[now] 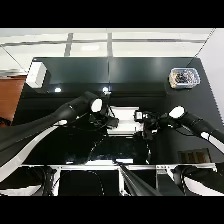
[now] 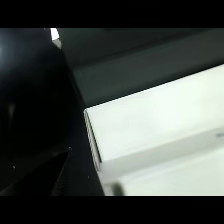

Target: Fold the box and place the chain.

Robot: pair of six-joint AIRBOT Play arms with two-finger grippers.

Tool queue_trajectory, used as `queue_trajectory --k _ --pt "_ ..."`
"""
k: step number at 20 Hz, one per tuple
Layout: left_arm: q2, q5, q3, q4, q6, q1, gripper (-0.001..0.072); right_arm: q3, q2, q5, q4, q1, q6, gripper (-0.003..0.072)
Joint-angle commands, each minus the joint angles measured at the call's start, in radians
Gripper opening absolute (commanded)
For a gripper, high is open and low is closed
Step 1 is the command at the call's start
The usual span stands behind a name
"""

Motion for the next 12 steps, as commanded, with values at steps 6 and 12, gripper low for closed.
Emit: queue_trajectory --k 6,12 --pt "-0.032 -0.050 0.055 0.127 -0.302 -0.060 0.0404 0.001 0.000 0.000 0.000 0.000 0.000 0.0022" --pt "-0.034 -0.038 0.066 0.120 -0.338 -0.060 0.0027 0.001 0.000 0.000 0.000 0.000 0.000 0.0022"
